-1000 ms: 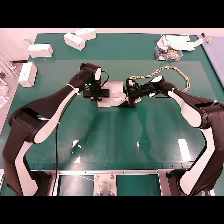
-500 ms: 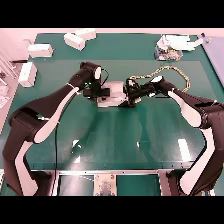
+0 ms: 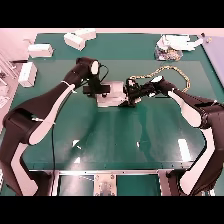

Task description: Fold the box and place the chain.

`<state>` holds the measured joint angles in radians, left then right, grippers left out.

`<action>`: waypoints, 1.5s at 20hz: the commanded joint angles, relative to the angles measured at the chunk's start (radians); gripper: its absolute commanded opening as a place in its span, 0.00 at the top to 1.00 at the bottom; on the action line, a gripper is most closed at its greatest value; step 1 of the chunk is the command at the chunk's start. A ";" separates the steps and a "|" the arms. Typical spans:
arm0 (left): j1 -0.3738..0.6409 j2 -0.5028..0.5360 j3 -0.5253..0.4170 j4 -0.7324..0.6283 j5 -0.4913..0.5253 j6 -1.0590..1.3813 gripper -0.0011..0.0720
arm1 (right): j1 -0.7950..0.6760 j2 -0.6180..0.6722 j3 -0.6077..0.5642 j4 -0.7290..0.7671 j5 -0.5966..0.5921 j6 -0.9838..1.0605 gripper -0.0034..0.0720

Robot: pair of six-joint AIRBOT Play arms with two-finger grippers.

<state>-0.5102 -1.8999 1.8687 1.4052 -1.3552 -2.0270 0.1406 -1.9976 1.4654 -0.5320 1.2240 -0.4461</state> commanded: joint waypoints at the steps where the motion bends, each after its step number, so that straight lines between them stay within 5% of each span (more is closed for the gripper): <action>1: 0.025 0.048 0.003 -0.060 -0.008 0.054 0.27 | 0.000 0.000 0.000 0.000 0.001 0.001 0.17; 8: 0.159 0.165 0.000 -0.056 -0.175 0.387 0.27 | 0.000 0.000 0.000 0.000 0.000 0.001 0.17; 10: 0.205 0.167 -0.005 -0.089 -0.123 0.642 0.28 | 0.000 0.000 0.000 0.000 0.000 0.001 0.17; 15: 0.326 0.167 -0.137 -0.578 -0.049 1.085 0.27 | 0.000 0.000 0.000 0.001 0.000 0.001 0.17; 19: 0.369 0.167 -0.305 -0.533 -0.033 1.145 0.27 | 0.000 0.000 0.000 0.004 0.000 0.001 0.17; 21: 0.389 0.167 -0.374 -0.568 0.058 1.147 0.27 | 0.000 0.000 0.000 0.004 0.000 0.001 0.17; 23: 0.389 0.167 -0.420 -0.578 0.106 1.378 0.27 | 0.000 0.000 0.000 0.004 0.000 0.001 0.17; 24: 0.389 0.167 -0.435 -0.602 0.113 1.522 0.21 | 0.000 0.000 0.000 0.004 0.000 0.001 0.17; 25: 0.389 0.167 -0.443 -0.637 0.119 1.667 0.03 | 0.000 0.000 0.000 0.004 0.000 0.001 0.17; 27: 0.388 0.167 -0.447 -0.640 0.130 1.963 0.00 | 0.000 0.000 0.000 0.004 0.000 0.001 0.17; 30: 0.388 0.167 -0.447 -0.674 0.149 2.010 0.00 | 0.000 0.000 0.000 0.004 0.000 0.001 0.17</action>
<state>-0.1246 -1.7329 1.4338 0.7738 -1.2339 -0.2123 0.1406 -1.9976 1.4654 -0.5285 1.2243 -0.4454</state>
